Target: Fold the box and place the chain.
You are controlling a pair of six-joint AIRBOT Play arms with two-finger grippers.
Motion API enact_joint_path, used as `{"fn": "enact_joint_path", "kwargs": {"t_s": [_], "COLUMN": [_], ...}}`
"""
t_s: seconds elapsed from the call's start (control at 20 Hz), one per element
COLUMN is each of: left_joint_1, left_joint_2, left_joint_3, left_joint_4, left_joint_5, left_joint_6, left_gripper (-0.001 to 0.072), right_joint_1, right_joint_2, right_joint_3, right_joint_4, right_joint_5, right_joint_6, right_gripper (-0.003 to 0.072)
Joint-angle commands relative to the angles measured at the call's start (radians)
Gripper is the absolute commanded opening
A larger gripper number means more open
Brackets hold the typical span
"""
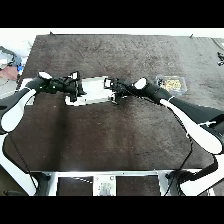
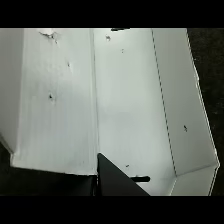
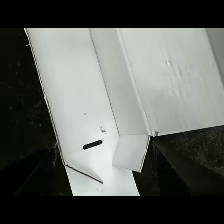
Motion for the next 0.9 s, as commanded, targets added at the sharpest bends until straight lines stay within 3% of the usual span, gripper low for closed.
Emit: {"fn": "enact_joint_path", "kwargs": {"t_s": [0.0, 0.25, 0.85], "left_joint_1": [0.000, 0.000, 0.000], "left_joint_2": [0.000, 0.000, 0.000], "left_joint_3": [0.000, 0.000, 0.000], "left_joint_4": [0.000, 0.000, 0.005], "left_joint_5": [-0.001, -0.001, -0.003], "left_joint_6": [0.000, 0.000, 0.001], "left_gripper": [0.0014, 0.0014, 0.0014], "right_joint_1": [-0.019, -0.040, -0.101], "right_joint_2": [-0.022, -0.028, -0.197], "right_joint_3": [0.021, 0.039, 0.283], "right_joint_4": [0.005, 0.039, 0.106], "right_joint_5": [0.029, 0.061, 0.339], "right_joint_6": [-0.006, -0.064, -0.038], "right_gripper": [0.0680, 0.0679, 0.0679]}}
